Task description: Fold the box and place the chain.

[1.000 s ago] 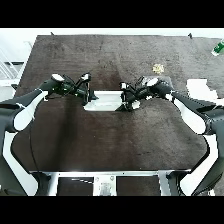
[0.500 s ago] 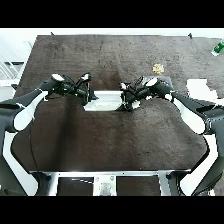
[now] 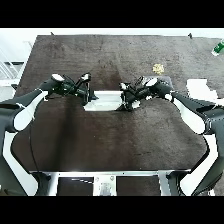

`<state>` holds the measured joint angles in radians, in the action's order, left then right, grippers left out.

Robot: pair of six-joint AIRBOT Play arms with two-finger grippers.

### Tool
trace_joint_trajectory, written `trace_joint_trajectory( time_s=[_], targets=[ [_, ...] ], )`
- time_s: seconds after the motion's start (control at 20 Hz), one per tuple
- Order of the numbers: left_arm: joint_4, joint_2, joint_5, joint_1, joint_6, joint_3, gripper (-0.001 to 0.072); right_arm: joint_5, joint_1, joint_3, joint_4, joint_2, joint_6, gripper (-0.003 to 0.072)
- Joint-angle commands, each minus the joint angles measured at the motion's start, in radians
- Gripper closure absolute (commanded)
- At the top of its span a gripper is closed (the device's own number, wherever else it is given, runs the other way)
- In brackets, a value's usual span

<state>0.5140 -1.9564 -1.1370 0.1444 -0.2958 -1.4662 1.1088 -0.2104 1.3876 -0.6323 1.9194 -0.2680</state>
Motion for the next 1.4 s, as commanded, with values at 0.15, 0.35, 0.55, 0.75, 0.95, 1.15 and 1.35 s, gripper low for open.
trace_joint_trajectory(
  time_s=[0.15, 0.35, 0.55, 0.75, 0.95, 1.15, 1.35],
  targets=[
    [0.000, -0.001, 0.000, 0.000, 0.000, 0.000, 0.0690, -0.001, 0.000, 0.001, 0.000, 0.000, 0.002, 0.0136],
    [0.000, -0.001, 0.000, 0.000, 0.000, 0.000, 0.0690, 0.000, 0.000, 0.000, 0.001, 0.000, 0.039, 0.0136],
    [0.000, -0.001, 0.000, 0.000, 0.000, 0.000, 0.0690, -0.001, 0.000, 0.000, 0.000, 0.000, 0.058, 0.0136],
    [0.000, -0.001, 0.000, 0.000, 0.000, 0.000, 0.0690, -0.002, 0.000, 0.000, -0.014, 0.000, 0.077, 0.0136],
    [0.000, -0.001, 0.000, 0.000, 0.000, 0.000, 0.0690, -0.002, 0.000, 0.000, -0.030, 0.000, 0.072, 0.0194],
    [0.000, -0.001, 0.000, 0.000, 0.000, 0.000, 0.0690, -0.001, 0.000, 0.000, -0.030, 0.000, 0.074, 0.0174],
    [0.000, -0.001, 0.001, 0.000, 0.000, 0.000, 0.0690, 0.000, 0.000, 0.000, -0.029, 0.000, 0.074, 0.0174]
  ],
)
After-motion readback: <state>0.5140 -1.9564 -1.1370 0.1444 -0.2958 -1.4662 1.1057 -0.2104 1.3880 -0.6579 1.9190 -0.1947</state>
